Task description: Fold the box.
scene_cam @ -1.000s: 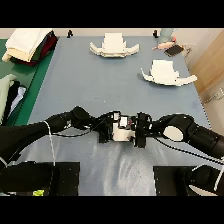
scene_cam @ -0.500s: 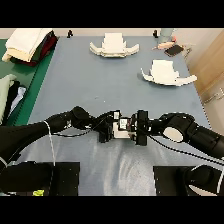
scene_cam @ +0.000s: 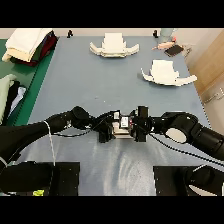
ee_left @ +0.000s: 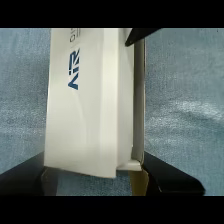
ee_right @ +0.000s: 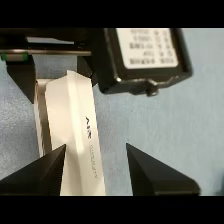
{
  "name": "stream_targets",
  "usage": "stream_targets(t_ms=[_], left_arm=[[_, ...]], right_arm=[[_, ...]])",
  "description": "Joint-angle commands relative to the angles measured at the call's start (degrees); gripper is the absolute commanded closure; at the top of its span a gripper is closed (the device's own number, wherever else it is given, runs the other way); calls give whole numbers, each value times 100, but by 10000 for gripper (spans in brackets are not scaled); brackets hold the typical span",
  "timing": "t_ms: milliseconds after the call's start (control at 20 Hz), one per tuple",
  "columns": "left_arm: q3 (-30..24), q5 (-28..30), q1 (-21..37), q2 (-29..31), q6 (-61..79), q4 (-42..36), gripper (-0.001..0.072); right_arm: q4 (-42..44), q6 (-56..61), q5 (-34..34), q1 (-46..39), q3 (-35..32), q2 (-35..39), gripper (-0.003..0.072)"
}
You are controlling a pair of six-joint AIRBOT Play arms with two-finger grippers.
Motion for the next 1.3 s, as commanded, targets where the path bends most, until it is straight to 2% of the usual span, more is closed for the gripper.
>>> stream_targets(t_ms=[0, 1000, 1250], left_arm=[[2, 2, -2, -2, 2, 0, 230], [2, 2, -2, -2, 2, 0, 229], [2, 2, -2, -2, 2, 0, 229]], right_arm=[[-125, -2, -195, -2, 4, -7, 185], [822, -302, 308, 0, -127, -131, 185], [907, -297, 289, -2, -120, 173, 185]])
